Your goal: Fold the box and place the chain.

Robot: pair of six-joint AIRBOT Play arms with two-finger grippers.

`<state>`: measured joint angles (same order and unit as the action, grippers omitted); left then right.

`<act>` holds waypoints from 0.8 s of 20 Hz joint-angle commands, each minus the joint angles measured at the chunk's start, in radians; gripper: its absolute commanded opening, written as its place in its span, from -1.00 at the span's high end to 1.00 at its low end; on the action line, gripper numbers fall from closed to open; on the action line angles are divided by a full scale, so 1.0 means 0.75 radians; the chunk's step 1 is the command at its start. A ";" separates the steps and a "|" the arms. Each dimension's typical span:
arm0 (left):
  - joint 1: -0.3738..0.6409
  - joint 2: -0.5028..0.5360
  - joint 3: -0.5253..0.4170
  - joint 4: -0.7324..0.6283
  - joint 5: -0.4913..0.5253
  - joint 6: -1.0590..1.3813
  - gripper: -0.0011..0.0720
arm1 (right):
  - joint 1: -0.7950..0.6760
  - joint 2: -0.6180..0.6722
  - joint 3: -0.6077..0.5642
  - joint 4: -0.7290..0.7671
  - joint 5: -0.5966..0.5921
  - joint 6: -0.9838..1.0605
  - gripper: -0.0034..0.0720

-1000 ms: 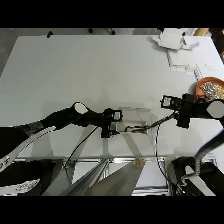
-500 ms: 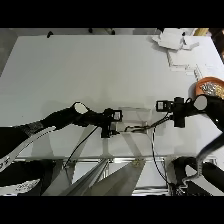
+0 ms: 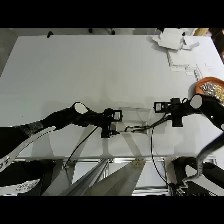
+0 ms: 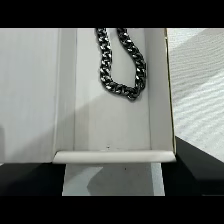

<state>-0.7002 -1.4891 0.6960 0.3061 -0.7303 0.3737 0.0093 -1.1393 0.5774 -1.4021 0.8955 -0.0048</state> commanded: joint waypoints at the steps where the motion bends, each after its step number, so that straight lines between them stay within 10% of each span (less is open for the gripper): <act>1: 0.001 0.001 -0.001 0.001 0.001 0.000 0.04 | -0.001 -0.012 -0.002 -0.003 0.023 -0.006 0.80; 16: 0.001 0.001 -0.001 0.001 0.000 0.000 0.04 | 0.000 0.213 -0.002 0.059 0.117 0.001 0.73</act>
